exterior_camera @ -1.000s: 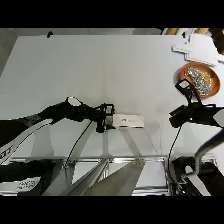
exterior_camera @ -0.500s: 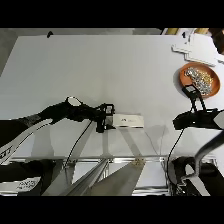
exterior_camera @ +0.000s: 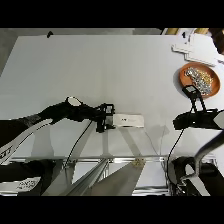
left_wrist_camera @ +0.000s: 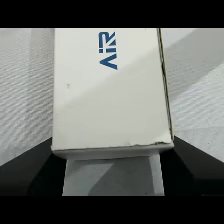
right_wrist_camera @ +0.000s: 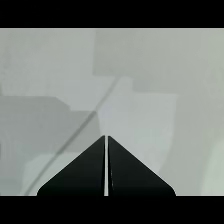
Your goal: Fold the box and place the chain.
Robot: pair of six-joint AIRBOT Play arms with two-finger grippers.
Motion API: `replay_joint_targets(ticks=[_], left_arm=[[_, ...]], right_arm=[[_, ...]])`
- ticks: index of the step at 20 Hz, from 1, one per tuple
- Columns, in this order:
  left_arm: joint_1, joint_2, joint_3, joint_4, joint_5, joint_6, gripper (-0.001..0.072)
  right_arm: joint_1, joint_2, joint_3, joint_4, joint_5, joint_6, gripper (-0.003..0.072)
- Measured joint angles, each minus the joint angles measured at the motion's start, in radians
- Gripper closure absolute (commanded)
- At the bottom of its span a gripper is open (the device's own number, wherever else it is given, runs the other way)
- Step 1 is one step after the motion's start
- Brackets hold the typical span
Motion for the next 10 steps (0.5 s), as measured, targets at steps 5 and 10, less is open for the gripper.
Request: replay_joint_targets(ticks=[5,10], left_arm=[[0.029,0.06,0.0,0.027,-0.007,-0.077,0.0499],[0.175,0.256,0.0,0.207,0.003,-0.337,0.0499]], right_arm=[[0.0,0.0,0.0,0.0,0.0,0.0,0.0667],[0.0,0.0,0.0,0.0,0.0,0.0,0.0667]])
